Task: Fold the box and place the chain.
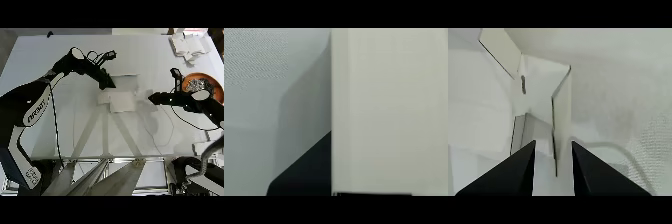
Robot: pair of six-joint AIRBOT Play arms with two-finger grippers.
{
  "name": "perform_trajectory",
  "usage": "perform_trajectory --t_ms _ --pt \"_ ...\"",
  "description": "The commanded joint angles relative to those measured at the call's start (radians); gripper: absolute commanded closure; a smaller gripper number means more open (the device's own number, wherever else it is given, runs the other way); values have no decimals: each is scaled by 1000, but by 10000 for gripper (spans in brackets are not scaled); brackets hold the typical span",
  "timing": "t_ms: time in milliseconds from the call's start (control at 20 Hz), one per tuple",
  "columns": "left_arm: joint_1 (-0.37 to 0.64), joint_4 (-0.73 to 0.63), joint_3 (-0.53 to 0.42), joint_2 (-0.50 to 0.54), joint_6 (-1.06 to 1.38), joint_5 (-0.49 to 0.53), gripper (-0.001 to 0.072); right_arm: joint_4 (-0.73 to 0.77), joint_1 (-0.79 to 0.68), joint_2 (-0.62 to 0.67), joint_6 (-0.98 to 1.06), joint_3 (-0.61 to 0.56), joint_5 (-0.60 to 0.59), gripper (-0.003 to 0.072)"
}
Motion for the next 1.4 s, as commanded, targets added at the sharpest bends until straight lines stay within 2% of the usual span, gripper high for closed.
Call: perform_trajectory --t_ms 0,200,350,450,600,650,750,1050,1350 --pt "2 111 0 71 -109 -32 708 -32 0 129 0 1 6 428" --pt "2 146 -1 220 -146 -90 711 -82 -74 346 35 1 -3 428" --pt "-3 133 -36 337 -151 -116 714 -140 -156 433 37 1 -35 429" --pt "-9 111 -133 426 -135 -67 714 -168 -198 444 36 1 -45 430" --pt "-13 49 -328 526 -45 -7 711 -169 -213 444 36 1 -46 429" --pt "-13 23 -377 536 -21 -7 709 -169 -213 444 36 1 -46 429" --pt "-18 23 -417 531 -18 4 706 -169 -213 444 36 1 -47 429" --pt "-43 28 -418 503 2 152 701 -169 -213 444 36 1 -47 429" --pt "-54 17 -418 411 206 195 702 -169 -213 444 36 1 -47 429"
